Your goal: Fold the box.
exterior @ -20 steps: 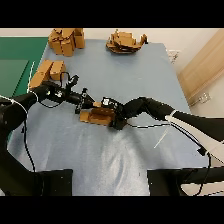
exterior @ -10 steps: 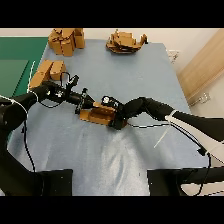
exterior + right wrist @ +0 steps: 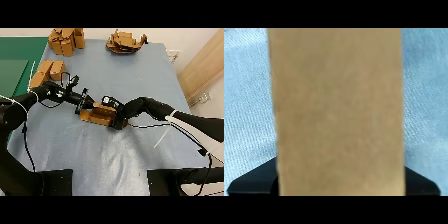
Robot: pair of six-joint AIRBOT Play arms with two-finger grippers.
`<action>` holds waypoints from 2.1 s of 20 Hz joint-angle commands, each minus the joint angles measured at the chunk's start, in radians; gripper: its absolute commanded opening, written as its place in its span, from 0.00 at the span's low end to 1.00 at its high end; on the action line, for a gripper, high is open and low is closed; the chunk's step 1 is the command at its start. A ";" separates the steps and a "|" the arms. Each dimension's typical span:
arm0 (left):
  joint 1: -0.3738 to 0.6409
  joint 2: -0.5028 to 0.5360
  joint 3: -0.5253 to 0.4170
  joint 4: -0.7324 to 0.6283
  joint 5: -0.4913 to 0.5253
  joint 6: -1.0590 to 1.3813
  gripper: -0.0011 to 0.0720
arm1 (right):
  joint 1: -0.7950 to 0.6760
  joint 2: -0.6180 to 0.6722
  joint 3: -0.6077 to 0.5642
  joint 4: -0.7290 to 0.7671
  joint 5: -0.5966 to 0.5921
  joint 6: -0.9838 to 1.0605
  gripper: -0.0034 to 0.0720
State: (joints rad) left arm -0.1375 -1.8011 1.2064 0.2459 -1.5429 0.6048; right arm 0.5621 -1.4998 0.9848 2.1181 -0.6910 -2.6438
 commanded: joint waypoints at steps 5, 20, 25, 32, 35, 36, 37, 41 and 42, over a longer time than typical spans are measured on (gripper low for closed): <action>0.001 0.000 0.000 -0.001 0.000 0.000 0.04 | 0.000 0.034 0.001 -0.053 -0.008 0.060 0.75; 0.001 0.000 0.000 0.002 -0.001 0.000 0.04 | 0.000 0.034 0.001 -0.110 -0.070 0.135 0.76; 0.001 0.000 0.000 0.002 0.000 0.000 0.04 | 0.000 0.034 0.001 -0.111 -0.069 0.130 0.72; 0.001 0.000 0.000 0.003 0.000 0.000 0.04 | 0.000 0.034 0.001 -0.118 -0.059 0.084 0.51; 0.001 0.000 0.000 0.002 -0.001 0.000 0.04 | 0.001 0.034 0.001 -0.117 -0.051 0.043 0.47; 0.001 0.000 0.000 0.002 0.000 0.000 0.04 | 0.001 0.034 0.001 -0.117 -0.045 0.043 0.38; 0.001 0.000 0.000 0.002 0.000 0.000 0.04 | 0.001 0.034 0.001 -0.117 -0.043 0.043 0.33; 0.001 0.000 0.000 0.002 0.000 0.000 0.04 | 0.001 0.034 0.001 -0.113 -0.044 0.043 0.21; 0.001 0.000 0.000 0.002 0.000 0.000 0.04 | 0.001 0.034 0.001 -0.114 -0.044 0.043 0.15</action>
State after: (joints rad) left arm -0.1371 -1.8019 1.2060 0.2470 -1.5440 0.6048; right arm 0.5621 -1.4658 0.9852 1.9995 -0.7406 -2.5938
